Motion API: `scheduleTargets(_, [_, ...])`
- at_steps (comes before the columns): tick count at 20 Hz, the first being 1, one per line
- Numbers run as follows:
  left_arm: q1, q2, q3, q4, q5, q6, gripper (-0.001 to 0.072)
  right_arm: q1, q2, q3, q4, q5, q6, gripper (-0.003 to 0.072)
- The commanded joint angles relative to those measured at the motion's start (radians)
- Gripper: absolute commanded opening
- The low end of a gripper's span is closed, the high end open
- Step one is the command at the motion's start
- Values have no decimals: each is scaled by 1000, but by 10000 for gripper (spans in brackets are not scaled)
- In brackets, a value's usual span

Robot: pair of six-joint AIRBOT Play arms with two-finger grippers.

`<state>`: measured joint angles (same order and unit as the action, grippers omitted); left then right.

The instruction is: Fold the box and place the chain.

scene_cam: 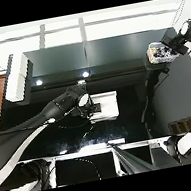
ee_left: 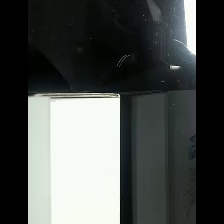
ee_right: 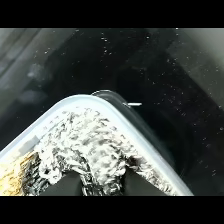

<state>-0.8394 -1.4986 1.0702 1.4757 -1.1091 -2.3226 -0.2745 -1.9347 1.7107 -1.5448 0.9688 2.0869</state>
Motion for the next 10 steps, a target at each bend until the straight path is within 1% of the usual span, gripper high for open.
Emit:
scheduleTargets(1, [0,-1,1,0,0,0,26,0,5,42,7,58,-46,11])
scheduleTargets(4, [0,-1,1,0,0,0,27,0,53,93,-2,139,-148,12])
scheduleTargets(6, [0,-1,1,0,0,0,26,3,125,93,1,174,-238,12])
scheduleTargets(10, [0,-1,1,0,1,0,27,37,299,92,4,309,-440,11])
